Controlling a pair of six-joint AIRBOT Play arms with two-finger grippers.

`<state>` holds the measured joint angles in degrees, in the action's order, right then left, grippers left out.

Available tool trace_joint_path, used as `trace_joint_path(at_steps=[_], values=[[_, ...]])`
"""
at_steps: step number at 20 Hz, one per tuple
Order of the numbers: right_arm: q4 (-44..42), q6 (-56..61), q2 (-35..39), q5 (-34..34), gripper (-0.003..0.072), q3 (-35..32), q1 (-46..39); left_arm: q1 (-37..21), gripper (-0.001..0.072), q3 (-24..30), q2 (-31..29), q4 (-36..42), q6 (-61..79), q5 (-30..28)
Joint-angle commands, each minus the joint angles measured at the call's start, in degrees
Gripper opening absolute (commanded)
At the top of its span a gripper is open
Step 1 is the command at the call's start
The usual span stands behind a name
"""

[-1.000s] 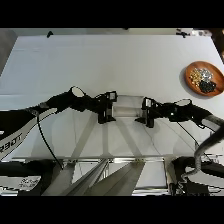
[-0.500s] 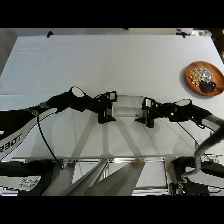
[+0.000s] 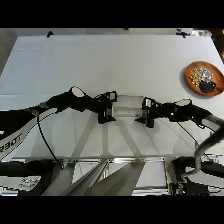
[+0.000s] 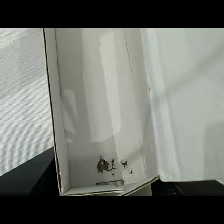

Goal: Fold the box and place the chain.

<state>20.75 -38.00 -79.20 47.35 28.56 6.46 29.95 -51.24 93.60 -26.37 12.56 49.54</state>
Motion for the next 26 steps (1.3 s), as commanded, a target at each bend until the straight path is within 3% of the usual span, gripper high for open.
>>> trace_joint_path(at_steps=[1,13,14,18,22,26], values=[[0.0,0.0,0.0,0.0,0.0404,0.0,0.0,0.0,0.0414,0.0,0.0,0.0,0.0,0.0],[-1.1,0.0,0.0,-1.3,0.0406,0.0,0.0,0.0,0.0414,0.0,0.0,0.0,0.0,0.0],[-1.1,0.0,0.0,-1.3,0.0439,0.0,0.0,0.0,0.0414,0.0,0.0,0.0,0.0,0.0],[-1.1,0.7,1.0,-1.3,0.0699,0.0,0.0,0.0,0.0414,0.0,0.0,0.0,0.0,0.0],[0.5,5.2,4.5,-1.8,0.0703,0.0,0.0,0.0,0.0414,0.0,0.0,0.0,0.0,0.0],[11.8,13.9,9.1,-1.9,0.0704,0.0,0.0,0.0,0.0414,0.0,0.0,0.0,0.0,0.0]])
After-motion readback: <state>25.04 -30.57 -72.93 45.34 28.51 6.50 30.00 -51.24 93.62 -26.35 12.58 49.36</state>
